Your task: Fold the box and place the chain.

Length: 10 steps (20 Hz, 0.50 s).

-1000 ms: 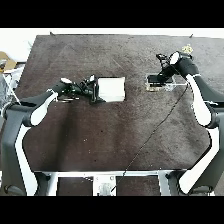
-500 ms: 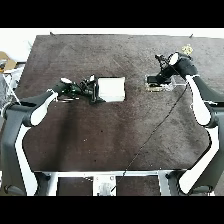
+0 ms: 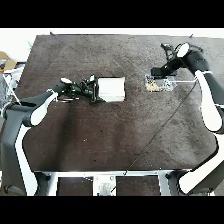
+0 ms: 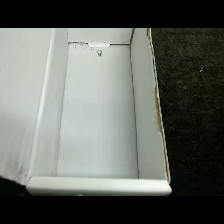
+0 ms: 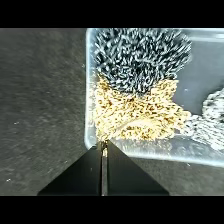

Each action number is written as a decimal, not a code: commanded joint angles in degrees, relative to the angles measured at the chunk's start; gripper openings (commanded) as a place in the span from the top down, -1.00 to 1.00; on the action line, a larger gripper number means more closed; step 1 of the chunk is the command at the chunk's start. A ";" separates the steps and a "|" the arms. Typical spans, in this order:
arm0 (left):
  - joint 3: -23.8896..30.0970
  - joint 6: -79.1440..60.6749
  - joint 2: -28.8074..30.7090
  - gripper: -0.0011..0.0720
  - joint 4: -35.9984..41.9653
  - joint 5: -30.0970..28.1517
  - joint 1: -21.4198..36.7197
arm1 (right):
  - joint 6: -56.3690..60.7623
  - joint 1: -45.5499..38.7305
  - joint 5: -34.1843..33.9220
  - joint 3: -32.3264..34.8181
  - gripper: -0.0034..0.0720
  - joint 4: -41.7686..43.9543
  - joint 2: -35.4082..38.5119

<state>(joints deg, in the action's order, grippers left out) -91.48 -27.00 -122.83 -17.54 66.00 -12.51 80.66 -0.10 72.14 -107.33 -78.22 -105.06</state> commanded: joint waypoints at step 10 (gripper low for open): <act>0.00 -0.02 0.02 0.80 0.00 -0.02 0.00 | -4.92 4.66 -20.39 -0.04 0.90 0.04 33.73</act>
